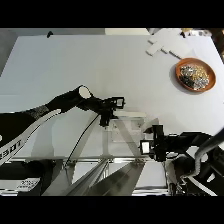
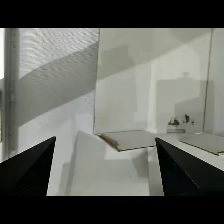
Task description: Fold the box and place the chain.
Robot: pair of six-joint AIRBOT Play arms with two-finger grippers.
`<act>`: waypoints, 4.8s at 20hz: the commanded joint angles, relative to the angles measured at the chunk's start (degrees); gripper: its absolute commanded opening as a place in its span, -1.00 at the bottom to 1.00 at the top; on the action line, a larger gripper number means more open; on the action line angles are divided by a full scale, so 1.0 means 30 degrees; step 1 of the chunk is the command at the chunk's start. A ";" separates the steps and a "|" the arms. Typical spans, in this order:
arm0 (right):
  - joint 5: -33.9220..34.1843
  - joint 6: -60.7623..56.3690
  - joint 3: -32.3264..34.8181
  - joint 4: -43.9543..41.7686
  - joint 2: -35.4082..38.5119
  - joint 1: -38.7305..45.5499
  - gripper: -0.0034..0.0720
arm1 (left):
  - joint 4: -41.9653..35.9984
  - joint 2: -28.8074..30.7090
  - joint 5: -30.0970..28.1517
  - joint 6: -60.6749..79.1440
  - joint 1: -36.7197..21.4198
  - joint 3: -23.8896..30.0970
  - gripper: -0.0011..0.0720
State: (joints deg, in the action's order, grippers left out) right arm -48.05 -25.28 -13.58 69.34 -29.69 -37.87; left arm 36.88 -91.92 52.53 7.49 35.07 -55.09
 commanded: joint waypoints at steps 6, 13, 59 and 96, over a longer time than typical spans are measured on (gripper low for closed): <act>0.5268 0.0444 0.1399 -0.0714 -0.2127 0.0029 0.92 | -0.0007 -0.0007 0.0000 0.0000 0.0015 -0.0007 -0.94; 0.5697 0.0466 0.0291 -0.0699 -0.2339 0.1209 0.90 | 0.0000 -0.0007 0.0000 0.0000 0.0015 -0.0007 -0.94; -0.0313 1.9577 -0.2251 -1.4134 -1.2961 0.9887 0.15 | -0.0007 -0.0007 0.0000 0.0000 0.0015 -0.0007 -0.94; 0.0350 1.9584 -0.2251 -1.4069 -1.2954 0.9887 0.14 | 0.1158 0.1035 0.0306 -0.1566 -0.0058 -0.0007 0.12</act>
State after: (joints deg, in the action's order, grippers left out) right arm -46.83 33.78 -20.34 27.22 -68.58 -8.25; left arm 37.71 -90.54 53.10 5.82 34.96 -55.09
